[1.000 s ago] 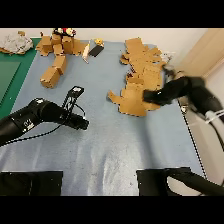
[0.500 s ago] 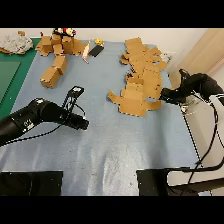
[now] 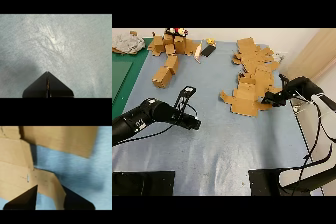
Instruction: Fold the box.
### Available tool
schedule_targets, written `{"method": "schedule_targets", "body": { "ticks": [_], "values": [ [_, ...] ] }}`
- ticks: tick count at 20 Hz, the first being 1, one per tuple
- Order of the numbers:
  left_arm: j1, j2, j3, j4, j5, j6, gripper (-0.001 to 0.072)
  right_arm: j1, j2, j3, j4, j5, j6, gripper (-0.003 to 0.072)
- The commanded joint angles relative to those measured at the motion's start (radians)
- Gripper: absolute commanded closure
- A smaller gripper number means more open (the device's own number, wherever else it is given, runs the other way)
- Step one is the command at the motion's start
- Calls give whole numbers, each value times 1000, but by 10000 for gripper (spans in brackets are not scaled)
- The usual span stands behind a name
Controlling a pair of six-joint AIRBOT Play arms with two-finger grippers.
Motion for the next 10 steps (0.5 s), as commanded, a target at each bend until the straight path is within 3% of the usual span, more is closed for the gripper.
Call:
{"method": "schedule_targets", "body": {
  "ticks": [1,3,6,10],
  "values": [
    [0,1,0,0,0,0,696,42,-7,1,14,-8,-19,301],
    [0,1,0,0,0,0,696,51,-7,1,14,-23,-19,375],
    [0,1,0,0,0,0,696,53,-2,11,24,-73,-21,667],
    [0,1,0,1,0,3,696,73,50,19,105,-168,-54,684]
  ]
}}
